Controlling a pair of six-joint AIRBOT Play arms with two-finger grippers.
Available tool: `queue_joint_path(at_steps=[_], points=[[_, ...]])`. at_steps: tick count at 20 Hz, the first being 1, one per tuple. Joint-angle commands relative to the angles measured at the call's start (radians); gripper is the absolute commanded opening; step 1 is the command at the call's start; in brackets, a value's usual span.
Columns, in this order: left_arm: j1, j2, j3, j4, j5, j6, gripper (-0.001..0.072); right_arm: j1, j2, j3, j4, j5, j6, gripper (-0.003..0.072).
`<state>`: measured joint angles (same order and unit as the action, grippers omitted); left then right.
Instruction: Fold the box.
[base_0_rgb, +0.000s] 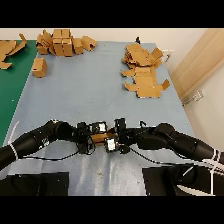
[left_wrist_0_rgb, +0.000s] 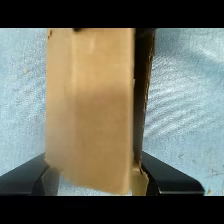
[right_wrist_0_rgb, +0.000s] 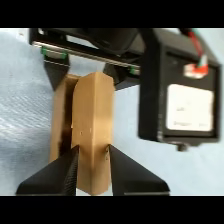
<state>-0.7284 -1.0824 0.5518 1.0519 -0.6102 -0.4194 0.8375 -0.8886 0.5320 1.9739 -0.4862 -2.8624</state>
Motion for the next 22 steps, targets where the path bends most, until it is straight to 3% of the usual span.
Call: queue_joint_path(at_steps=[1,18,22], points=[[0.0,0.0,0.0,0.0,0.0,0.0,0.0417,0.0,-0.014,0.0,0.028,-0.028,0.0,0.0234],[0.0,0.0,0.0,0.0,0.0,0.0,0.0417,0.023,-0.049,0.0,0.048,-0.071,0.014,0.0236],[0.0,0.0,0.0,0.0,0.0,0.0,0.0417,0.022,0.108,0.017,-0.004,-0.11,0.317,0.0253]])
